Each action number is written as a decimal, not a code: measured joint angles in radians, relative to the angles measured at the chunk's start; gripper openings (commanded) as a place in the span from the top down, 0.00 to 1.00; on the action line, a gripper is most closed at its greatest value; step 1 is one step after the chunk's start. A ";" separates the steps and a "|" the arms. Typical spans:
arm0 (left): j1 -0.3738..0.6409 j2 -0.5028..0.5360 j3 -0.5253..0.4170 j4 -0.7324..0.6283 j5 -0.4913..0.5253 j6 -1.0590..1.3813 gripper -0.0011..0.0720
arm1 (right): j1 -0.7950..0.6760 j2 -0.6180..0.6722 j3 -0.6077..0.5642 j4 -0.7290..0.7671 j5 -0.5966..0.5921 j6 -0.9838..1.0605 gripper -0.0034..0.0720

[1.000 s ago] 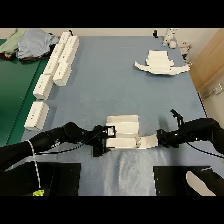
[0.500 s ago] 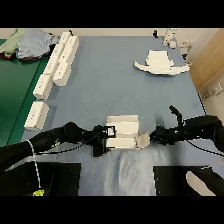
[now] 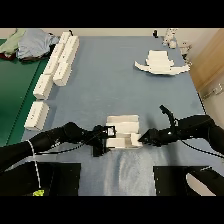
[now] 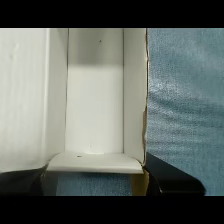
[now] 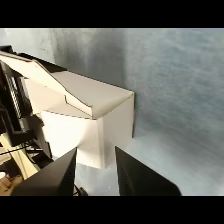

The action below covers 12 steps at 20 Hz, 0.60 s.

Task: Fold the box.

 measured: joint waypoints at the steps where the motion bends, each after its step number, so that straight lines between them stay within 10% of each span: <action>1: 0.000 0.000 0.000 0.000 0.000 0.000 0.27 | 0.027 0.000 0.004 0.000 0.022 0.007 0.46; 12: 0.000 0.000 0.000 0.000 0.000 0.000 0.27 | 0.436 -0.039 0.223 -0.520 0.191 0.615 0.46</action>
